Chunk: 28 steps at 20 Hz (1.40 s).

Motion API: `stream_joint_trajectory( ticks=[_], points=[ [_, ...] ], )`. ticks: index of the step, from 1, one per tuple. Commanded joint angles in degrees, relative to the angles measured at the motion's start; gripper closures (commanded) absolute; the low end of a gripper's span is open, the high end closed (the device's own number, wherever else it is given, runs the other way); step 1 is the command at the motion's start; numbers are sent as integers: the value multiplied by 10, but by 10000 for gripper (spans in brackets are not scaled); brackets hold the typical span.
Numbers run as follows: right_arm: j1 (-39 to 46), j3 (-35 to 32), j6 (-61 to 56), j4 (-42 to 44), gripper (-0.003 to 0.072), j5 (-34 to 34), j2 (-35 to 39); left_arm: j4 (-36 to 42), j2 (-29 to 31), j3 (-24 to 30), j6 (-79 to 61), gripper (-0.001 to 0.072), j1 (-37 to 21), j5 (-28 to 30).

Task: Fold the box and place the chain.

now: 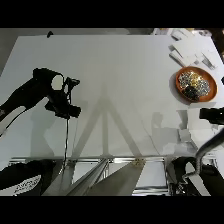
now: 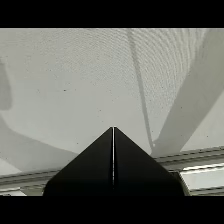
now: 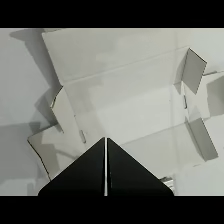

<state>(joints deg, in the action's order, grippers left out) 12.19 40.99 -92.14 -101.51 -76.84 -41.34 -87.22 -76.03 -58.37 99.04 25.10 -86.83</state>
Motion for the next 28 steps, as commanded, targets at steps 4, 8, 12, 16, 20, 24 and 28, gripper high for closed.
stream_joint_trajectory(
  ticks=[4, 8, 12, 16, 20, 24, 28],
  points=[
    [0, 0, 0, 0, 665, 0, 0, 0, 0, 0, 0, 700, 0, 0],
    [0, 0, 0, -2, 665, -1, 0, 0, 0, 0, 0, 700, 0, 0],
    [1, 0, 34, -44, 667, 1, 0, 0, 0, 0, 0, 700, 0, 0],
    [1, 0, 37, -144, 667, 33, -8, 0, 0, 0, 0, 700, 0, 0],
    [73, 0, 37, -165, 528, 46, -76, 0, 0, 0, 0, 700, 0, 0],
    [178, 0, 106, -153, 197, 80, -153, 0, 0, 0, 0, 700, 0, 0],
    [245, 0, 142, -156, 235, 138, -187, 0, 0, 0, 0, 700, 0, 0]
  ],
)
